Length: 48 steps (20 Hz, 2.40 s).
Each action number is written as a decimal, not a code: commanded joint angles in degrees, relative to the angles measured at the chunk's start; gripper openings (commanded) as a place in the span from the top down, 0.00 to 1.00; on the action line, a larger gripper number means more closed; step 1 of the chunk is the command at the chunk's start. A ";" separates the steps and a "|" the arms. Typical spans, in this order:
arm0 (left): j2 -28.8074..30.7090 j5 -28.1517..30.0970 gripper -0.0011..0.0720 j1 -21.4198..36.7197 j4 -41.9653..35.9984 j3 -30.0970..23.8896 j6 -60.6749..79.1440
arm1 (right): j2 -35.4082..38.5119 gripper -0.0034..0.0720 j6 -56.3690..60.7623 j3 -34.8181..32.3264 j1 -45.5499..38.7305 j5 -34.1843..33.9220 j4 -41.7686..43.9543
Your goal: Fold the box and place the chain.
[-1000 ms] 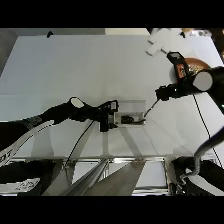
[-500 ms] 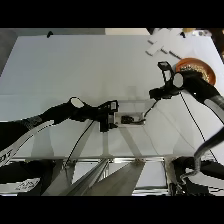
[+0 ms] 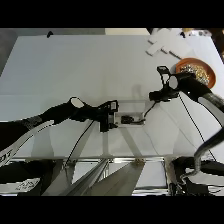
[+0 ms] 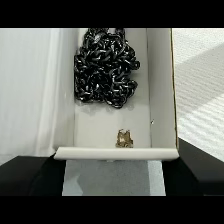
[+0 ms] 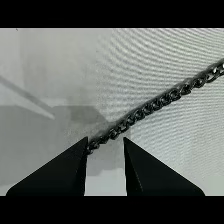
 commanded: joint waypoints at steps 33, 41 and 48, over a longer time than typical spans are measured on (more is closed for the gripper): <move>0.02 0.00 0.67 0.04 0.02 -0.02 0.02 | 39.98 0.94 1.14 -0.02 36.30 4.81 6.29; 0.02 0.00 0.67 0.02 0.02 -0.02 0.02 | 29.51 0.94 2.01 -0.07 36.92 2.38 4.81; 0.02 0.00 0.67 0.02 0.02 -0.02 0.02 | 18.86 0.83 5.07 -0.07 36.89 -1.29 3.89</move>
